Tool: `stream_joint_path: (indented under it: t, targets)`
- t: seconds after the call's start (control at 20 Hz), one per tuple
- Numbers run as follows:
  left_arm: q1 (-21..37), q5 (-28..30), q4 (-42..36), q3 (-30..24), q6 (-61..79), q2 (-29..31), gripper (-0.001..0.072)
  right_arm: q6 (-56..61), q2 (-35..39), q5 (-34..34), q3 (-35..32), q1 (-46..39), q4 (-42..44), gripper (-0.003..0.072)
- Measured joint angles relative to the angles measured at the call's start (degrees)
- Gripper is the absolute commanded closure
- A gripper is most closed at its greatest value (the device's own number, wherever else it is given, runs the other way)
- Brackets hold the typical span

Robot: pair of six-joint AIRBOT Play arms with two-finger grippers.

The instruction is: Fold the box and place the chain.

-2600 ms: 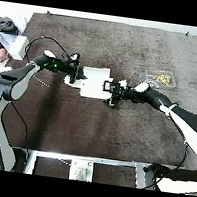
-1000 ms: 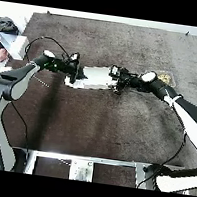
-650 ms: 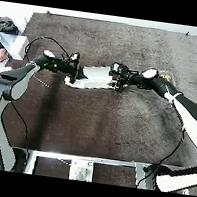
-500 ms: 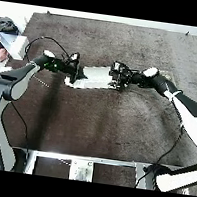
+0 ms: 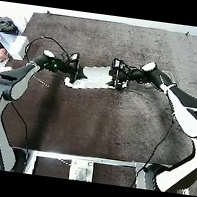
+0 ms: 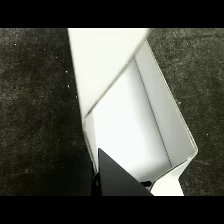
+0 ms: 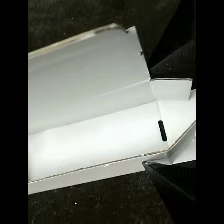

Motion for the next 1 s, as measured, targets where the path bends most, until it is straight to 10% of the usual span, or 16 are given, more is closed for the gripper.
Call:
stream_joint_path:
  t: [1.0]
  targets:
    - [0.0, 0.0, 0.0, 0.0, 0.0, 0.0, 0.0698, 3.5, -13.6, 16.6, 13.2, -1.0, 2.1, 0.0102]
